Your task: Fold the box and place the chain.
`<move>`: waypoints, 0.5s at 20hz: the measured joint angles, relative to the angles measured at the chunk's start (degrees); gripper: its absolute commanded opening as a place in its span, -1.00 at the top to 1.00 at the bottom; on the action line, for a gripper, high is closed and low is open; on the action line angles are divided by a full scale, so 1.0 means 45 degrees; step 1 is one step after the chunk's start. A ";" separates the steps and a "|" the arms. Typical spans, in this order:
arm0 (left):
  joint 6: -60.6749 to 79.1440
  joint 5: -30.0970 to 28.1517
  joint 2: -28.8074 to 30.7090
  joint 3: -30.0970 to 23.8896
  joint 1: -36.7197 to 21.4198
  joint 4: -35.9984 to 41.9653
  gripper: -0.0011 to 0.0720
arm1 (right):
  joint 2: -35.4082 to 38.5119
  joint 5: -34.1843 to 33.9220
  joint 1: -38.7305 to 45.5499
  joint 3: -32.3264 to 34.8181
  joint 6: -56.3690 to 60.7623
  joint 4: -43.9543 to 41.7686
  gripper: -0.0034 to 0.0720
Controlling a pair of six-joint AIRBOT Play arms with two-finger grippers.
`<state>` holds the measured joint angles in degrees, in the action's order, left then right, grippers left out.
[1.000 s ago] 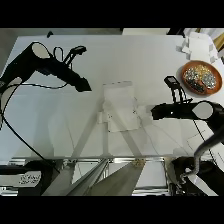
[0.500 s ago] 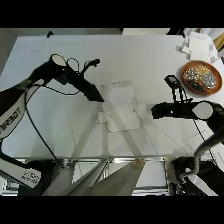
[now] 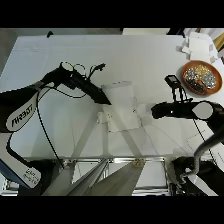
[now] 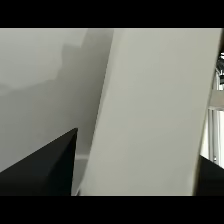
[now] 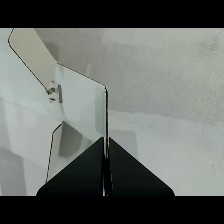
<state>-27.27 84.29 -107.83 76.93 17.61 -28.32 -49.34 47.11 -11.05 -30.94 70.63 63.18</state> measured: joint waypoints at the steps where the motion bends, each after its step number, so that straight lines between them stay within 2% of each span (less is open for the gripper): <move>1: 0.0073 -0.0155 -0.0015 0.0000 0.0170 -0.0015 0.25 | 0.0000 0.0000 0.0000 0.0000 0.0000 0.0000 0.88; 3: 0.0194 -0.0393 -0.0024 0.0000 0.0500 -0.0296 0.86 | 0.0000 0.0000 0.0000 0.0005 0.0000 0.0005 0.88; 4: 0.0223 -0.0510 -0.0029 0.0005 0.0627 -0.0520 0.96 | 0.0000 0.0015 0.0000 0.0000 0.0000 0.0015 0.88; 8: 0.0272 -0.0583 -0.0015 0.0005 0.0777 -0.1350 0.96 | 0.0000 0.0034 -0.0010 0.0005 0.0019 -0.0063 0.87; 9: 0.0272 -0.0573 0.0010 0.0005 0.0777 -0.1574 0.96 | 0.0000 0.0068 -0.0015 0.0005 0.0019 -0.0097 0.79; 10: 0.0301 -0.0573 0.0058 0.0005 0.0763 -0.1807 0.96 | 0.0005 0.0053 -0.0015 0.0005 0.0019 -0.0155 0.52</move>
<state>-25.91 81.71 -107.57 76.95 21.04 -36.45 -49.32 47.35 -11.11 -30.92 70.72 62.48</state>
